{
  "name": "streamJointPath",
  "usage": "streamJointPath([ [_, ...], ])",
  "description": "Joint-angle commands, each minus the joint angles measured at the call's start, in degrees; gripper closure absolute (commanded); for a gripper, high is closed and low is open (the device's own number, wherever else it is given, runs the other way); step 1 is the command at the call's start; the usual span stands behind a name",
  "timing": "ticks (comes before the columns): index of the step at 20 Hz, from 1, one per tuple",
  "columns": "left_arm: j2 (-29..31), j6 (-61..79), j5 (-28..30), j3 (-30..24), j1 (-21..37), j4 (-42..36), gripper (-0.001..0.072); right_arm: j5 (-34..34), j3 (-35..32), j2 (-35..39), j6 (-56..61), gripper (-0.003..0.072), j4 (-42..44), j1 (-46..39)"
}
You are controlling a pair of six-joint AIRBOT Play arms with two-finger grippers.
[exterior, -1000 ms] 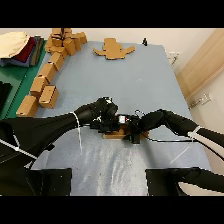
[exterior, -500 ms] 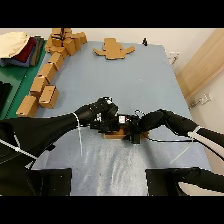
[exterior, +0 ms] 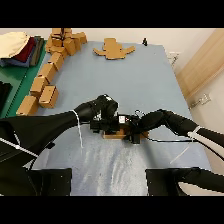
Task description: Fold the box.
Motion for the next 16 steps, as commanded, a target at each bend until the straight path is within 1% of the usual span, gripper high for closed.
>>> streamJointPath([
  [1, 0.04, 3.82, -3.52, 2.27, 2.78, -5.22, 0.0182, 0.0, -0.02, -0.04, 0.02, 0.017, 0.02, 0.0],
  [3, 0.04, 6.4, -5.31, 3.28, 5.11, -8.41, 0.0182, 0.0, -0.02, -0.04, 0.02, 0.017, 0.02, 0.0],
  [7, 0.04, 9.64, -11.45, 5.99, 9.27, -10.43, 0.0182, 0.0, -0.02, -0.04, 0.02, 0.017, 0.02, 0.0],
  [9, 0.04, 12.55, -13.77, 7.1, 11.52, -13.86, 0.0182, 0.0, -0.02, -0.04, 0.02, 0.017, 0.02, 0.0],
  [13, 0.02, 18.78, -15.8, 7.52, 16.46, -21.2, 0.0182, 0.0, -0.02, -0.04, 0.02, 0.017, 0.04, 0.0],
  [16, 0.02, 22.01, -19.41, 7.52, 20.55, -22.12, 0.0182, -0.02, -0.02, -0.04, 0.02, 0.017, 0.02, -0.02],
])
